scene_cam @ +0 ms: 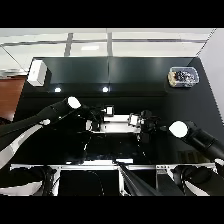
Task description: Fold the box and place the chain.
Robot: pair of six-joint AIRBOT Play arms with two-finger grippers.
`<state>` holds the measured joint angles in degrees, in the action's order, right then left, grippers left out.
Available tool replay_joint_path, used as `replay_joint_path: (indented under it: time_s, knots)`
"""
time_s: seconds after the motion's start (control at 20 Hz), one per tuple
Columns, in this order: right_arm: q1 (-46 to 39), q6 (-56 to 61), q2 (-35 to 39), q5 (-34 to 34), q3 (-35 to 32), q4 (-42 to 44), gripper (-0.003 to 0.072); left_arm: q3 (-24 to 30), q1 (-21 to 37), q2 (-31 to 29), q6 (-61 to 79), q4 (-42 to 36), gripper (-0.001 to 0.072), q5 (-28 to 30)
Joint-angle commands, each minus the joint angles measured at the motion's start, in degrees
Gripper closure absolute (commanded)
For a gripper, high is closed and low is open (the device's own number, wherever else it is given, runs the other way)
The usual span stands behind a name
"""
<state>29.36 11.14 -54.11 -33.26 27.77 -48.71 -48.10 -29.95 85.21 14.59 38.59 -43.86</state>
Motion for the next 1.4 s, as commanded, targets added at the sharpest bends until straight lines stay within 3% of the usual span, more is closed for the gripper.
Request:
replay_joint_path:
  time_s: [0.0,0.35,0.7,0.95,1.35]
  knots:
    - [-1.2,-1.2,0.0,0.6,1.0,-0.9,-0.0023,0.0,0.0,0.0,0.0,-0.1,0.0682,0.0]
    - [-5.1,-3.2,-2.7,-0.2,1.0,0.1,-0.0024,0.0,-0.1,0.0,0.0,-0.3,0.0682,0.2]
    - [-5.1,-20.0,-8.2,-4.0,1.0,15.6,-0.0024,0.0,-0.1,0.0,0.0,-0.3,0.0682,0.2]
    - [-5.8,-24.5,-13.4,-3.8,1.0,16.1,-0.0023,0.0,-0.1,0.0,0.0,-0.3,0.0682,0.2]
    - [-10.4,-26.5,-14.0,-7.1,1.0,18.7,-0.0023,0.0,-0.1,0.0,0.0,-0.3,0.0682,0.2]
